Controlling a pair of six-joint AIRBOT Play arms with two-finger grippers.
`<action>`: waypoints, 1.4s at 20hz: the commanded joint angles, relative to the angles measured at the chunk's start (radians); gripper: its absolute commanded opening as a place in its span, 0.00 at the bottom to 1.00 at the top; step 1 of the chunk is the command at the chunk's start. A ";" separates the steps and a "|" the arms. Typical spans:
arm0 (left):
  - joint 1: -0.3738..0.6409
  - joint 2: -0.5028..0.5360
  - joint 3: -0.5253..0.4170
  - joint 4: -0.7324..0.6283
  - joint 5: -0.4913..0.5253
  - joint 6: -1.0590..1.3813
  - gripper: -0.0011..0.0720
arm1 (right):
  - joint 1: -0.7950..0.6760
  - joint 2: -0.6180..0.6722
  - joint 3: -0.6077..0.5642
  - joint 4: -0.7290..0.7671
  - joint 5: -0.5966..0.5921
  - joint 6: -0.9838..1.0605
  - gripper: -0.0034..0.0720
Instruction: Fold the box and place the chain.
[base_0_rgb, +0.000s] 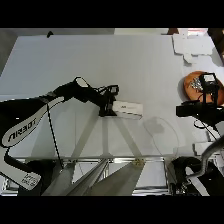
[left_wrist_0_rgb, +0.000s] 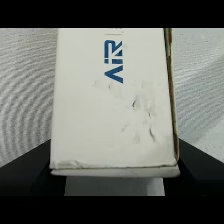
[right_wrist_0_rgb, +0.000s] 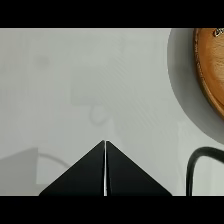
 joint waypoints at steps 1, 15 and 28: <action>0.000 0.000 0.000 -0.002 0.011 0.004 0.23 | -0.001 -0.001 0.000 -0.002 -0.033 0.000 0.06; 0.000 0.515 0.000 0.211 0.459 -0.292 0.02 | -0.001 -0.001 0.000 0.067 -0.030 0.000 0.05; 0.304 0.827 0.000 1.003 0.443 -1.521 0.02 | -0.001 0.000 0.000 0.208 -0.026 0.000 0.06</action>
